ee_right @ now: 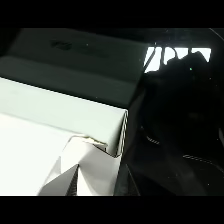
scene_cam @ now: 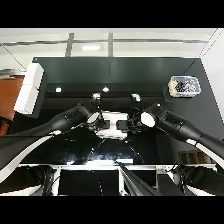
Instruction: Fold the box and place the chain.
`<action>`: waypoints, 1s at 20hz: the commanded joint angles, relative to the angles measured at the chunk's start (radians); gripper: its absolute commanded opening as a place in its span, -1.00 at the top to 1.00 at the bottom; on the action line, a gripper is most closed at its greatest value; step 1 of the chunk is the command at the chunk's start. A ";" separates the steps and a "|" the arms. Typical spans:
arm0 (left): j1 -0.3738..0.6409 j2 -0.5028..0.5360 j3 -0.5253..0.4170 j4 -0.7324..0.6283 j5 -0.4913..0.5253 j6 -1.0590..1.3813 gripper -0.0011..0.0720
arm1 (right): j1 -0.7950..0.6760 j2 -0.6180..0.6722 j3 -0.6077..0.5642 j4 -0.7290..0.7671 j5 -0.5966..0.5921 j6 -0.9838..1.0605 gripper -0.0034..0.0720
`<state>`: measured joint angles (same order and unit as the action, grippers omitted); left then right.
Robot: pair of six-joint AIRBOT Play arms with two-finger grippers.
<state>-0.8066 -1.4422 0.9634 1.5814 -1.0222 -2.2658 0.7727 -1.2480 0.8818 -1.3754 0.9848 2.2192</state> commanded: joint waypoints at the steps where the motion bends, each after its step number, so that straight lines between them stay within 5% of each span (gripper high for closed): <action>1: 0.000 0.000 0.000 0.000 -0.001 0.000 0.90 | 0.018 -0.017 0.024 -0.026 0.013 0.039 0.02; 20: 0.001 0.000 0.000 0.000 0.000 0.000 0.90 | 0.042 -0.182 0.127 -0.077 0.085 0.133 0.03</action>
<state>-0.8066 -1.4422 0.9638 1.5818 -1.0225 -2.2665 0.8139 -1.3991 0.9787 -1.4487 1.0290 2.3344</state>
